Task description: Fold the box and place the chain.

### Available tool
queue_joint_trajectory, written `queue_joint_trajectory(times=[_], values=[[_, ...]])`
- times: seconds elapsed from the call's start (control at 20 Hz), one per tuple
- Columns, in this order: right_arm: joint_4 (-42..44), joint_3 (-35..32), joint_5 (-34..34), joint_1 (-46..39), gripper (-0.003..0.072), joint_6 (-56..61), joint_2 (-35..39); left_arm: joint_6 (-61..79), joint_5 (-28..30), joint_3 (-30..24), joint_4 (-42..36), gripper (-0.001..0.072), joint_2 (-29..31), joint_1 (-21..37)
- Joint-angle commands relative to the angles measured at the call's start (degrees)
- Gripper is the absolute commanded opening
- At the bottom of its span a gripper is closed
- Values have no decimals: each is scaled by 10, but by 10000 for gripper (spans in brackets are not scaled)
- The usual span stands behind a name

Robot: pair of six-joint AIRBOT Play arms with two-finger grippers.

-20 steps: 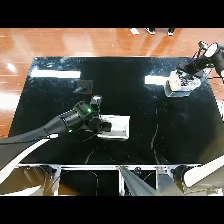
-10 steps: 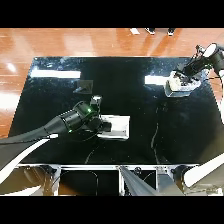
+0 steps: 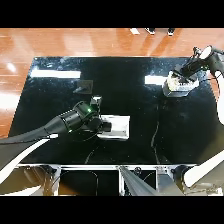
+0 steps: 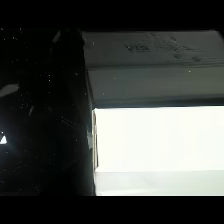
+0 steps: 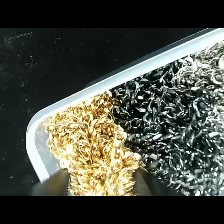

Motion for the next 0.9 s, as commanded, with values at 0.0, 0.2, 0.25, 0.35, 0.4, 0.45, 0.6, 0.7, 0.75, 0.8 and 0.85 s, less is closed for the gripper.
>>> queue_joint_trajectory(times=[0.0,0.2,0.25,0.35,0.4,0.45,0.6,0.7,0.75,0.8,0.85], values=[[4,0,-5,0,104,-7,-2,0,0,0,0,20,0,0],[4,0,2,-1,14,-24,3,0,0,0,0,20,0,0],[3,0,3,-3,13,-24,9,0,0,0,0,20,0,0],[4,0,3,-7,14,-31,25,0,-1,0,0,20,0,0],[3,0,3,-10,14,-33,35,0,-2,0,0,20,0,0],[4,0,2,-13,13,-36,46,0,-2,0,0,21,0,0],[4,0,3,-21,13,-44,79,0,-2,0,0,20,0,0],[3,0,4,-26,13,-53,104,0,-2,0,0,21,0,0],[4,0,4,-28,14,-60,120,0,-3,0,0,21,0,0],[3,0,3,-28,13,-67,136,0,-3,0,0,20,0,0],[4,0,2,-28,13,-75,155,0,-3,0,0,20,0,0]])
